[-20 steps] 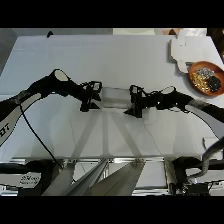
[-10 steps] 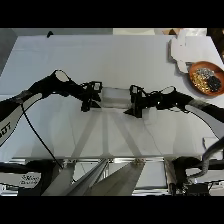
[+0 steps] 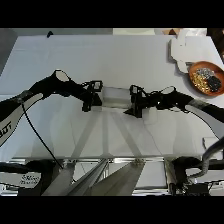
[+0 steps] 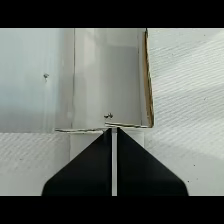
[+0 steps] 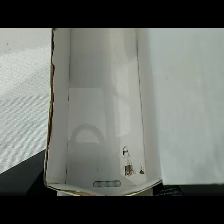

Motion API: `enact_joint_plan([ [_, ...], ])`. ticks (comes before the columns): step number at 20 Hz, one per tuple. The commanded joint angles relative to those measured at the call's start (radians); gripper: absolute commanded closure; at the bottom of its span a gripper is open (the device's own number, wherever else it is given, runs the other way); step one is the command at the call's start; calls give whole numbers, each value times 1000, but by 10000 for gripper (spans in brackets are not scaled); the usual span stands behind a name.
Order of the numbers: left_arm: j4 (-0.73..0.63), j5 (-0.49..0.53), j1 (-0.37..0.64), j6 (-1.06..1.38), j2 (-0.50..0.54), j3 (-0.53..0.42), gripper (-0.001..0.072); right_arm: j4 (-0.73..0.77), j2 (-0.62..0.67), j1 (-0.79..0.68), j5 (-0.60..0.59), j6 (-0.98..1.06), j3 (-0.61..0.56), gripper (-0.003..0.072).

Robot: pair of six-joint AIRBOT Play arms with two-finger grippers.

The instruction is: Fold the box and place the chain.

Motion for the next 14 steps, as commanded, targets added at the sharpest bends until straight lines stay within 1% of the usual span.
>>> enact_joint_plan([
  [1, -3, -4, -1, -1, -1, 0, 685, 0, 1, 1, 0, 0, 1, 230],
  [2, -3, -4, -1, -1, -1, 0, 703, 0, 1, 1, 0, 0, 1, 230],
  [6, -4, -4, -1, -1, -2, 0, 700, 0, 1, 1, 0, 0, 1, 230],
  [9, -49, -7, -1, -1, -2, 0, 692, 0, 1, 1, 0, 0, 1, 230],
  [11, -83, -5, -1, -1, -5, 0, 617, 0, 1, 1, 0, 0, 1, 230],
  [14, -85, -3, -1, -1, -5, 0, 608, 0, 1, 1, 0, 0, 1, 230],
])
